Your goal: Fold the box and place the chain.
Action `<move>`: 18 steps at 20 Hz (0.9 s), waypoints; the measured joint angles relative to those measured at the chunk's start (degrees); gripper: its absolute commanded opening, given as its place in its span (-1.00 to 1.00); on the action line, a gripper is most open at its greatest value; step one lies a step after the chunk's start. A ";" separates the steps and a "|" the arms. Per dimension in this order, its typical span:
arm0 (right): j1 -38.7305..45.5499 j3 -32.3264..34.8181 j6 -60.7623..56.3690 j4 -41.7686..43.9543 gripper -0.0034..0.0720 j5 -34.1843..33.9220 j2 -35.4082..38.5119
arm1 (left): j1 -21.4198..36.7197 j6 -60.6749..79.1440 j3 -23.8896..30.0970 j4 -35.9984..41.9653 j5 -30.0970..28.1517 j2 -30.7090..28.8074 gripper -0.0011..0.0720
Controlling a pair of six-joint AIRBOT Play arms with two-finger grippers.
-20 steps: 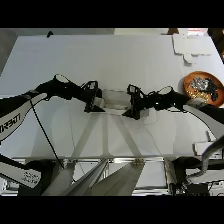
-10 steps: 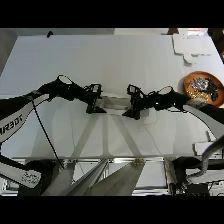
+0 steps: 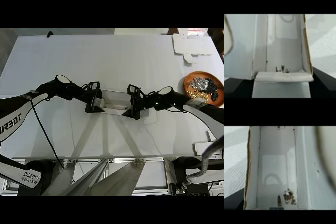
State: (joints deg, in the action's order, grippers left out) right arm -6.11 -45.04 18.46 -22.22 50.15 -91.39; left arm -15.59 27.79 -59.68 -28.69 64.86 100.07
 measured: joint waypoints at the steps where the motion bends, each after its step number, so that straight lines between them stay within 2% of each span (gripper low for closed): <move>1: 0.00 0.00 0.00 0.00 0.47 0.00 0.00 | -0.09 -0.63 0.00 -0.20 -0.22 -0.02 0.93; 9: 0.00 -0.02 0.04 0.00 0.47 -0.11 0.00 | -1.49 -3.41 0.02 -2.78 -3.30 -0.15 0.89; 13: 0.00 -0.02 0.04 -0.02 0.47 -0.07 0.00 | -1.81 -3.72 0.02 -3.65 -3.13 -0.17 0.08; 14: 0.00 -0.02 0.04 -0.02 0.47 -0.07 0.00 | -1.88 -3.76 0.02 -3.72 -3.13 -0.17 0.04; 18: 0.00 -0.02 0.04 -0.02 0.47 -0.04 0.00 | -1.97 -3.76 0.02 -4.00 -3.10 -0.20 0.06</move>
